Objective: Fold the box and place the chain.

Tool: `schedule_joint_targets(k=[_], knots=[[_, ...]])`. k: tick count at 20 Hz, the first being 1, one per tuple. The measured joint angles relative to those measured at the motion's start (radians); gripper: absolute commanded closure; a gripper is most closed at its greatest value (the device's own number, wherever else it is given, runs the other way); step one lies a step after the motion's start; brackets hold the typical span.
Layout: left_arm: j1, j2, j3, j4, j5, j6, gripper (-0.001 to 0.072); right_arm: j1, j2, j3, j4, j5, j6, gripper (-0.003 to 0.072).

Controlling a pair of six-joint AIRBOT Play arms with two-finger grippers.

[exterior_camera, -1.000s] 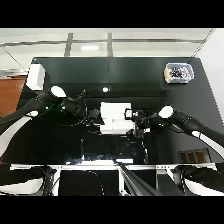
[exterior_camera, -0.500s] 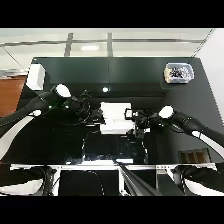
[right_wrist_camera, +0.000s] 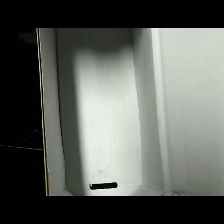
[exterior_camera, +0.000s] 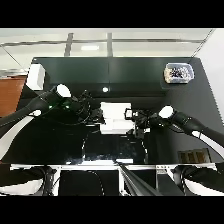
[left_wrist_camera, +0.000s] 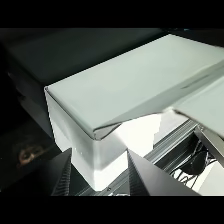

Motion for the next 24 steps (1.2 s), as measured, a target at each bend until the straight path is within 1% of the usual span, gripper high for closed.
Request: schedule_joint_targets(k=[5,8,15,24], knots=[[0.001,0.0,0.0,-0.003,0.006,0.015,0.0298,0.0,0.0,0.0,0.0,0.0,0.0,0.0557],[0.001,-0.002,0.0,-0.038,0.026,0.049,0.0298,0.0,0.0,0.0,0.0,0.0,0.0,0.0557],[-0.004,-0.001,0.0,-0.077,0.023,0.072,0.0299,0.0,0.0,0.0,-0.001,0.0,0.0,0.0557],[-0.047,-0.001,0.0,0.054,0.053,-0.034,0.0301,0.0,0.0,0.0,0.002,-0.001,0.0,0.0557]])
